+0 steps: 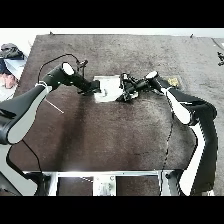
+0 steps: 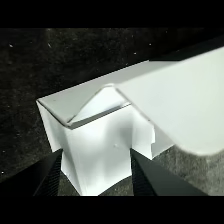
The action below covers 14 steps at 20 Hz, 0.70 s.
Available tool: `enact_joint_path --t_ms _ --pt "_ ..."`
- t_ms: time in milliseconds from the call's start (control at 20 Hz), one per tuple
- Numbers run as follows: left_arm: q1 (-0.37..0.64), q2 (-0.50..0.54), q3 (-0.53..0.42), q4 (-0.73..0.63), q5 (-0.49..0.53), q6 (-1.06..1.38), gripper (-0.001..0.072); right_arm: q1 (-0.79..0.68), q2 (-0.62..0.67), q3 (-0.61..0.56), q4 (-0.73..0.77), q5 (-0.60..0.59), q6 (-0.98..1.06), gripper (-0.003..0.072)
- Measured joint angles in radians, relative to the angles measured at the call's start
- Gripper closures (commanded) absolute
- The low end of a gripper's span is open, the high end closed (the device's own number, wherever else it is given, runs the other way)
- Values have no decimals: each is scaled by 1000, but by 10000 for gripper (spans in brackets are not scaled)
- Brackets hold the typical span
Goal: Fold the box and place the chain.
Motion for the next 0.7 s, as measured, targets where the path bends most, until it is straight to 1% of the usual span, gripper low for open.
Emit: enact_joint_path --t_ms 400,450,600,700 --pt "-53 -11 1 125 55 -172 265 0 0 0 0 0 0 308" --pt "-59 -16 2 141 58 -192 284 0 0 0 0 0 0 307" --pt "-76 -37 28 206 49 -255 286 0 0 0 0 0 0 307" --pt "-92 -61 71 274 13 -309 297 0 0 0 0 0 0 307"
